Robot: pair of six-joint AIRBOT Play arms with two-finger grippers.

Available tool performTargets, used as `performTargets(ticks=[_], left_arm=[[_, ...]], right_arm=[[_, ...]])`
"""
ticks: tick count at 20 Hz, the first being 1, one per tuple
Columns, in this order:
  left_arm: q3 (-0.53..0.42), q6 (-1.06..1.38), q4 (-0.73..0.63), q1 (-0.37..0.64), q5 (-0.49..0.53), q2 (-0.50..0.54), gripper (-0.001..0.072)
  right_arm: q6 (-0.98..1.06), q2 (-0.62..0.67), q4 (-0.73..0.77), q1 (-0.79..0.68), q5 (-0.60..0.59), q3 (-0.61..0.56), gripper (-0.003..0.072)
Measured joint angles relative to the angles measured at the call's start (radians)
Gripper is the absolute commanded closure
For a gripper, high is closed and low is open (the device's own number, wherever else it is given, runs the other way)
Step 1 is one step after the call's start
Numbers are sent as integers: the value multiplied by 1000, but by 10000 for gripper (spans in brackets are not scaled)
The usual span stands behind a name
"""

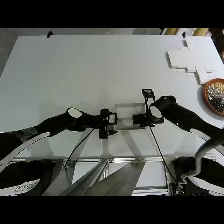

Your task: Fold the box and place the chain.

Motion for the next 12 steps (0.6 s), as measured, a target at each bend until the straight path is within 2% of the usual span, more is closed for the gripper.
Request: performTargets(ticks=[6, 7, 9, 12], left_arm=[[0, -1, 0, 0, 0, 0, 659], [0, -1, 0, 0, 0, 0, 659], [0, -1, 0, 0, 0, 0, 659], [0, -1, -1, 0, 0, 0, 659]], right_arm=[[3, -9, -2, 0, 0, 0, 498], [3, -14, 2, 3, -1, 0, 532], [-2, -21, 9, 10, -10, 0, 666], [-1, -23, 6, 15, -13, 0, 666]])
